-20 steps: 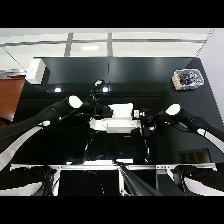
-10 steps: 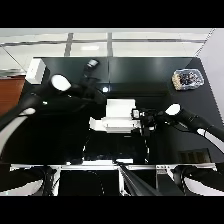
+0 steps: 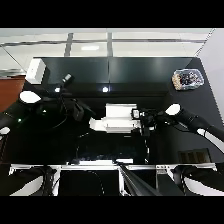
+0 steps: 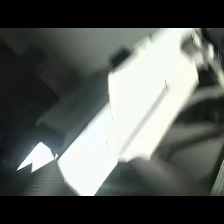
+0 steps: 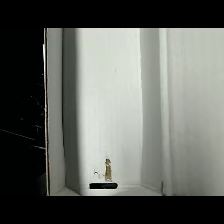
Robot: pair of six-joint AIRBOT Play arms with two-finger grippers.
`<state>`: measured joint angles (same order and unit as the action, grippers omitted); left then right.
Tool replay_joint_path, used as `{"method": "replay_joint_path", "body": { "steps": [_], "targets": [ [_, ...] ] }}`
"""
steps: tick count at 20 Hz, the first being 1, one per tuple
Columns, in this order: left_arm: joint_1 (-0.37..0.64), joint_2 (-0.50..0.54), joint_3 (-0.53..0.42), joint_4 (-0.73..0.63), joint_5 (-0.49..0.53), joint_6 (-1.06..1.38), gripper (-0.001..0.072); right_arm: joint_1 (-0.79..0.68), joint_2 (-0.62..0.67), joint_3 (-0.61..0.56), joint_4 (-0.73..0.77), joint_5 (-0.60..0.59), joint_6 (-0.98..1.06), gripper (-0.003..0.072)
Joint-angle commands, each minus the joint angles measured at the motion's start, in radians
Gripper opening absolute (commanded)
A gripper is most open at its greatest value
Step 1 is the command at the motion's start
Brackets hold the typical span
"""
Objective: Fold the box and place the chain.
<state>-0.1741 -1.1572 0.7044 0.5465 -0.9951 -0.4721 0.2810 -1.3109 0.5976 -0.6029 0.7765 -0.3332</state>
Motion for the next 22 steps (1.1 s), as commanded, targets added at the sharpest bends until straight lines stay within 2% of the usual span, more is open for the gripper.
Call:
{"method": "replay_joint_path", "body": {
  "steps": [1, 5, 8, 11, 14, 19, 22],
  "targets": [
    [-0.066, 0.005, -0.034, 0.130, 0.101, 0.132, 0.0713, 0.000, -0.001, 0.000, 0.000, 0.000, 0.000, 0.0126],
    [-0.180, 0.002, 0.028, 0.365, 0.135, 0.370, 0.0712, 0.000, -0.001, 0.000, 0.000, 0.001, 0.000, 0.0126],
    [-0.195, -0.060, 0.090, 0.328, 0.125, 0.422, 0.0712, 0.000, -0.001, 0.000, 0.000, 0.001, 0.000, 0.0126],
    [-0.240, -0.127, 0.122, 0.344, 0.132, 0.370, 0.0712, 0.000, -0.001, 0.000, 0.000, 0.001, 0.001, 0.0126],
    [-0.309, -0.141, 0.124, 0.389, 0.130, 0.362, 0.0710, 0.000, -0.001, 0.000, 0.000, 0.001, 0.000, 0.0126],
    [-0.319, -0.147, 0.124, 0.384, 0.119, 0.280, 0.0710, 0.000, -0.001, 0.000, 0.000, 0.001, 0.000, 0.0126],
    [-0.348, -0.171, 0.124, 0.374, 0.126, 0.281, 0.0657, 0.000, -0.001, 0.000, 0.000, 0.001, 0.000, 0.0126]
  ]
}}
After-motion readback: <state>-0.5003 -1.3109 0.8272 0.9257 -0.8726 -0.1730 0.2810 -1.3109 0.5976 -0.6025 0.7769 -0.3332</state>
